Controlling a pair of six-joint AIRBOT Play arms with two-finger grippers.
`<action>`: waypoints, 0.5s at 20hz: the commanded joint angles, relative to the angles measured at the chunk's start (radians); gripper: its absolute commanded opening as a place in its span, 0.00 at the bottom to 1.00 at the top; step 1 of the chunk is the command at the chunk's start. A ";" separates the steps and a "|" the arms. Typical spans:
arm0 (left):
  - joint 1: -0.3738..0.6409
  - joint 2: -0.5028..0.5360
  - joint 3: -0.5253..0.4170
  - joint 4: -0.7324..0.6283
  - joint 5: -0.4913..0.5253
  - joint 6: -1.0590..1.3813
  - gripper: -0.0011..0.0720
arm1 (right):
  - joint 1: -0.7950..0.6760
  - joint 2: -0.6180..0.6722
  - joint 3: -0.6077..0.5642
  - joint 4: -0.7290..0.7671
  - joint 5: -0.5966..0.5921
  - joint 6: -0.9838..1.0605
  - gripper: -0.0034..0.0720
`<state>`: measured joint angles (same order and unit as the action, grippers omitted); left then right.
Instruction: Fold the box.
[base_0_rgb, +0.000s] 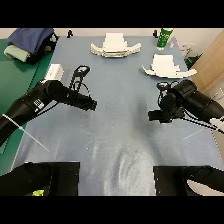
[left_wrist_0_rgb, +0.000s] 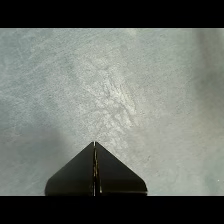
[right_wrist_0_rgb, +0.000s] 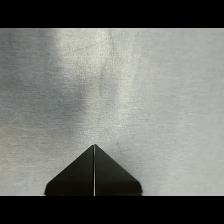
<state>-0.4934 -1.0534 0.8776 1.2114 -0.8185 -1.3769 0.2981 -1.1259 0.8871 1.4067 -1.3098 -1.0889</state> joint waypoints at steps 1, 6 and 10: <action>0.000 0.001 -0.001 0.000 0.000 0.000 0.03 | 0.000 -0.001 0.001 0.000 0.000 0.000 0.05; 0.000 0.001 -0.001 0.000 0.000 0.000 0.03 | 0.000 -0.001 0.001 0.008 0.021 0.000 0.05; 0.000 0.001 -0.001 0.000 0.000 0.000 0.03 | 0.000 -0.001 0.001 0.050 0.032 0.026 0.05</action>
<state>-0.4934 -1.0534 0.8772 1.2114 -0.8185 -1.3769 0.2981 -1.1259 0.8871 1.4208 -1.2915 -1.0828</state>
